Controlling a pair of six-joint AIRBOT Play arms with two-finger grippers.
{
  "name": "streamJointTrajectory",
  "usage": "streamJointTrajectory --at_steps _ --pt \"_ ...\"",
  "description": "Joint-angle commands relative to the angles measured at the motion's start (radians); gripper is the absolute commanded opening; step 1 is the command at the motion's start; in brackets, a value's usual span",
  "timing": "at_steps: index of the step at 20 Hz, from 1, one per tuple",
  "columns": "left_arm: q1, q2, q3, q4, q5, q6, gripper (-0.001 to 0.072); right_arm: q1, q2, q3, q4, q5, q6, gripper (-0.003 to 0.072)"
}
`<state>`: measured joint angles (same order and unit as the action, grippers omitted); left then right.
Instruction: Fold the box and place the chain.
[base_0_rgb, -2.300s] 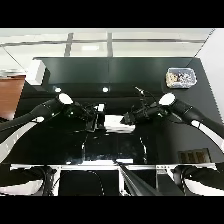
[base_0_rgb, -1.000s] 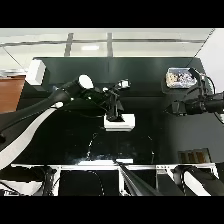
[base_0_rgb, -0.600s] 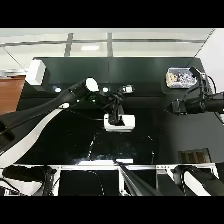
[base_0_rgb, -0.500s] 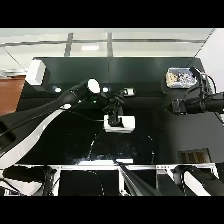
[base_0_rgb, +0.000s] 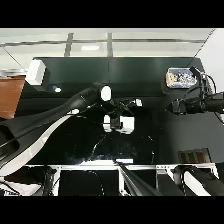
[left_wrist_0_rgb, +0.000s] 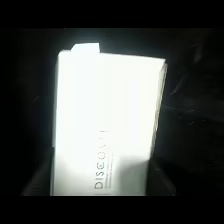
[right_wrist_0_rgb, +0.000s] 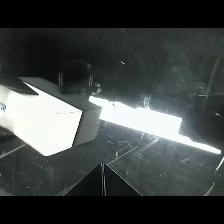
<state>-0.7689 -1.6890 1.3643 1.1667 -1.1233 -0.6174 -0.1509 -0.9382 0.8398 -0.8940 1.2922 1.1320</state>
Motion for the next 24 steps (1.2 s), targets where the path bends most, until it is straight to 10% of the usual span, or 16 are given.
streamJointTrajectory --at_steps 1,5,11,16,24 --pt "-0.02 0.006 0.027 0.234 0.005 -0.259 0.0391 -0.001 0.001 0.001 0.0 0.0 0.0 0.002" --pt "0.156 0.118 0.048 0.324 -0.15 -0.481 0.039 -0.001 0.0 0.001 0.001 -0.016 0.001 0.002" --pt "0.721 0.213 0.044 0.369 -0.383 -0.754 0.039 0.0 0.001 0.001 0.003 -0.023 0.001 0.002" --pt "1.119 0.17 0.038 0.289 -0.284 -0.788 0.039 0.0 0.0 0.001 0.003 -0.058 0.001 0.002" --pt "1.201 0.055 0.065 0.227 -0.031 -0.562 0.039 0.0 0.0 0.001 0.003 -0.069 0.029 0.002"
